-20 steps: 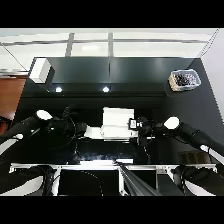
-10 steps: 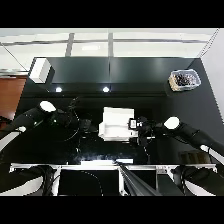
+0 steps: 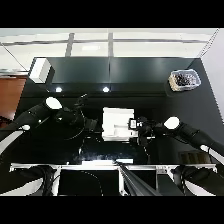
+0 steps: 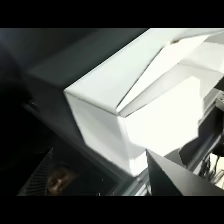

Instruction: Fold the box and place the chain.

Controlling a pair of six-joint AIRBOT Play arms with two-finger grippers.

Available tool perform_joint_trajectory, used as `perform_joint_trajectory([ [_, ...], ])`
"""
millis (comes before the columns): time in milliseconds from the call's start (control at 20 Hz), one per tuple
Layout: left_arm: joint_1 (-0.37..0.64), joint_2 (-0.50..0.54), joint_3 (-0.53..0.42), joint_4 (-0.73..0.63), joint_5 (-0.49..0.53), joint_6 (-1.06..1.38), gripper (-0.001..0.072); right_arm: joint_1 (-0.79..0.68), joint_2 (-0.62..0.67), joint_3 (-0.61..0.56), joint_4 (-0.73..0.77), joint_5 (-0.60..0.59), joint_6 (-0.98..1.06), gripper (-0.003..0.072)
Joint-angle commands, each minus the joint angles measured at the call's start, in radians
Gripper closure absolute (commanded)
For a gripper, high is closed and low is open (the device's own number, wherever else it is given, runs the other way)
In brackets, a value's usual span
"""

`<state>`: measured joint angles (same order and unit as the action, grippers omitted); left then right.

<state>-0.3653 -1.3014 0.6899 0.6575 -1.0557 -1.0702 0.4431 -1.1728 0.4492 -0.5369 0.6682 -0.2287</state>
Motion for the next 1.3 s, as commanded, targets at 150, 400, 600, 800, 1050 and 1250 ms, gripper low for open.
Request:
perform_joint_trajectory([
  [150,-0.173,0.0,0.055,0.206,0.198,-0.354,0.0,0.0,0.0,0.0,0.0,0.0,0.0,0.0217],
  [400,-0.311,-0.001,0.142,0.568,0.173,-0.795,0.0006,0.0,0.0,0.0,0.0,0.0,0.0,0.0217],
  [600,-0.389,-0.019,0.206,0.76,0.106,-0.977,0.0012,0.0,0.0,0.0,-0.003,0.0,0.0,0.0217],
  [800,-0.449,-0.085,0.278,0.834,-0.022,-1.105,0.0016,0.0,0.0,-0.001,-0.003,0.0,0.0,0.0217],
  [1050,-0.5,-0.121,0.29,0.826,0.006,-1.192,0.0036,0.0,0.0,-0.001,-0.005,0.001,0.0,0.0217],
  [1250,-0.502,-0.121,0.29,0.827,0.027,-1.22,0.0159,0.0,0.0,-0.001,-0.006,0.001,0.0,0.0217],
])
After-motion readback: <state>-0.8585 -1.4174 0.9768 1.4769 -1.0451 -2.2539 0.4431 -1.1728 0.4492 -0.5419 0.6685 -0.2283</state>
